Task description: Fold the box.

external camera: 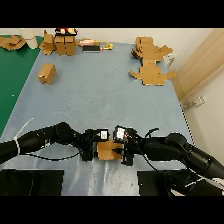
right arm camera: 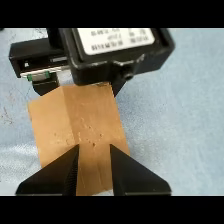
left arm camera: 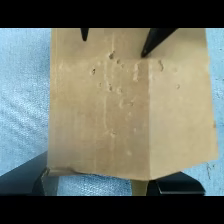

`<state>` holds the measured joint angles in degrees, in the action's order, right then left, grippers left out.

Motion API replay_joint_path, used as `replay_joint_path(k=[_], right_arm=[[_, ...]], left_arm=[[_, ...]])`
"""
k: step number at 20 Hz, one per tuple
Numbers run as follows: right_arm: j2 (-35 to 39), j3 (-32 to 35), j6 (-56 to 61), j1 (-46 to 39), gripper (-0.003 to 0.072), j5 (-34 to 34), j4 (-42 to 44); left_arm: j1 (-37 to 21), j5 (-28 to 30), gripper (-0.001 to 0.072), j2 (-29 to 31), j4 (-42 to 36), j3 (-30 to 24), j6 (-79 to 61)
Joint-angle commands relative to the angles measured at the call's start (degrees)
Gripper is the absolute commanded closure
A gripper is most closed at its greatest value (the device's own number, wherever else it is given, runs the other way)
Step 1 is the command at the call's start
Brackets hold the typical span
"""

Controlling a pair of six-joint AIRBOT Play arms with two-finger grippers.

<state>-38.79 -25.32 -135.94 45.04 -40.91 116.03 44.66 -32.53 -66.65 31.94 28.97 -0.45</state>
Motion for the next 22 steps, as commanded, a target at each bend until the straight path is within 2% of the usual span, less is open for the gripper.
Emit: replay_joint_path(k=[1,4,5,6,9,11,21,22], right_arm=[[0.31,-0.96,-0.66,0.33,0.0384,-2.34,-1.40],[0.31,-1.90,-0.96,0.72,0.0384,-3.89,-1.18],[0.31,-1.86,-3.04,1.70,0.0363,-3.93,-1.38],[0.28,-1.84,-5.49,3.45,0.0291,-3.85,-2.29],[0.22,-1.77,-5.97,8.39,0.0291,1.92,-12.22],[-0.26,-1.73,-5.42,9.05,0.0291,5.66,-15.34],[-1.62,0.83,-5.07,15.32,0.0279,7.67,-15.80],[-1.60,1.25,-5.01,15.30,0.0246,8.55,-16.92]], left_arm=[[-0.02,0.02,0.0364,-0.02,0.00,0.00,0.00],[-0.02,0.02,0.0364,-0.02,0.00,0.00,0.00],[-0.02,0.02,0.0364,-0.02,0.00,0.00,0.00],[-0.02,0.02,0.0364,-0.02,0.00,0.00,0.00],[-0.02,0.02,0.0364,-0.02,0.00,0.00,0.00],[-0.02,0.00,0.0364,-0.02,0.00,0.00,0.00],[-0.02,0.02,0.0364,-0.02,0.00,0.00,0.00],[-0.02,0.02,0.0364,-0.02,0.00,0.00,0.00]])
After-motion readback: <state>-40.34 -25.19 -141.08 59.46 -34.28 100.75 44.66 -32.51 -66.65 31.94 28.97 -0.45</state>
